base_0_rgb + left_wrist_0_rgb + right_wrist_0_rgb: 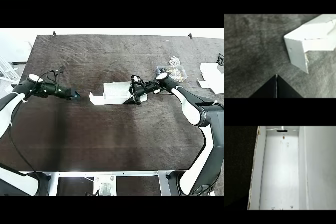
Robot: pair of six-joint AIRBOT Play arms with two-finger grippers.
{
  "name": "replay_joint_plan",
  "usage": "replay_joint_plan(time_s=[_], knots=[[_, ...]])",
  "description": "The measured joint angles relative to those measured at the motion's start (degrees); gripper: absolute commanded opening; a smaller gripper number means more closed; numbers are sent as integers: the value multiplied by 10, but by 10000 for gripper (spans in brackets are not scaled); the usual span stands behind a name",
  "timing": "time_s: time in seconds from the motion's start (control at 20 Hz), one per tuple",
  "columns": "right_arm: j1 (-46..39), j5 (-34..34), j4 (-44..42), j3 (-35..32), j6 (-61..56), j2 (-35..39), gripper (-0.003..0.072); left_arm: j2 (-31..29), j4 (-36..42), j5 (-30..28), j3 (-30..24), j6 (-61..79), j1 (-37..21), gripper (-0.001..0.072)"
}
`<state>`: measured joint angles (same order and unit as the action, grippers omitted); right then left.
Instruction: Fold the box and place the chain.
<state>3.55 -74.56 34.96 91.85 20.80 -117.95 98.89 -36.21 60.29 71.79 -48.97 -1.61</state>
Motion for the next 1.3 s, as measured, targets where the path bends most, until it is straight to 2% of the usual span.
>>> replay_joint_plan(time_s=[0.35, 0.6, 1.3], knots=[[0, 0, 0, 0, 0, 0, 584, 3, 23, -48, -8, -42, 8, 19], [-1, 0, 0, 0, 0, 0, 584, 4, 39, -50, -8, -48, 49, 19], [-1, 0, 0, 0, 0, 0, 584, 60, 95, -52, -8, -94, 81, 20]])
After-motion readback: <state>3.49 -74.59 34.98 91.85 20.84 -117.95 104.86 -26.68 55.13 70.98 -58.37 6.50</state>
